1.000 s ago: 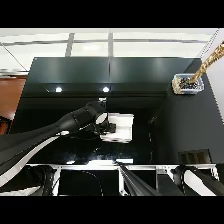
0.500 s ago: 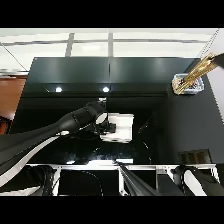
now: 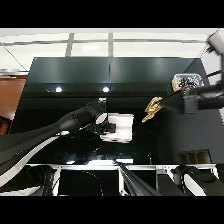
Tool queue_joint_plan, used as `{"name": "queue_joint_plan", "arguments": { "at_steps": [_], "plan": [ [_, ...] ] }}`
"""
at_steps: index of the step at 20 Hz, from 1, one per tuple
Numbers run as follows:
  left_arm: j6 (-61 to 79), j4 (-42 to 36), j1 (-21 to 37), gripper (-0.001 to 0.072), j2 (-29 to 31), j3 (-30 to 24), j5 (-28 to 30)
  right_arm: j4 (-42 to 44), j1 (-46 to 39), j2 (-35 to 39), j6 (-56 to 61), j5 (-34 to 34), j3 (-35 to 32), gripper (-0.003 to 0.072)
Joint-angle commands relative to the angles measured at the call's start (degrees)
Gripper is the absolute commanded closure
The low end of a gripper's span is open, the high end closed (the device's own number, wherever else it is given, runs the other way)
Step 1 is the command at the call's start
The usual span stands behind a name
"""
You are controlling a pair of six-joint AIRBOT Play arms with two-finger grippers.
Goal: Fold the box and place the chain.
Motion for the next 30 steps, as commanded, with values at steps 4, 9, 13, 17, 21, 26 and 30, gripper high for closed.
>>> {"name": "queue_joint_plan", "arguments": {
  "at_steps": [4,9,13,17,21,26,30],
  "plan": [
    [0.0,0.0,0.0,0.0682,0.0,0.1,0.0,2.9,10.1,-0.2,1.2,-8.0,-7.9,0.0681],
    [0.0,0.0,0.0,0.0682,0.0,0.1,0.0,4.8,16.4,-1.8,1.8,-15.2,-9.8,0.0682],
    [0.0,0.0,0.0,0.0682,0.0,0.1,0.0,0.9,21.1,-5.3,4.2,-18.3,-9.8,0.0680],
    [0.0,0.0,0.0,0.0682,0.0,0.1,0.0,-11.4,24.2,-8.7,12.5,-20.6,-9.9,0.0681],
    [0.0,0.0,0.0,0.0682,0.0,0.1,0.0,-12.5,24.5,-9.1,13.4,-20.4,-10.3,0.0679],
    [0.0,0.0,0.0,0.0682,0.0,0.1,-0.1,-15.6,21.7,-9.1,14.7,-20.2,-10.6,0.0359],
    [0.0,0.0,0.0,0.0682,0.0,0.1,-0.2,-23.5,10.3,-8.8,15.0,-18.6,-10.8,0.0360]
  ]
}}
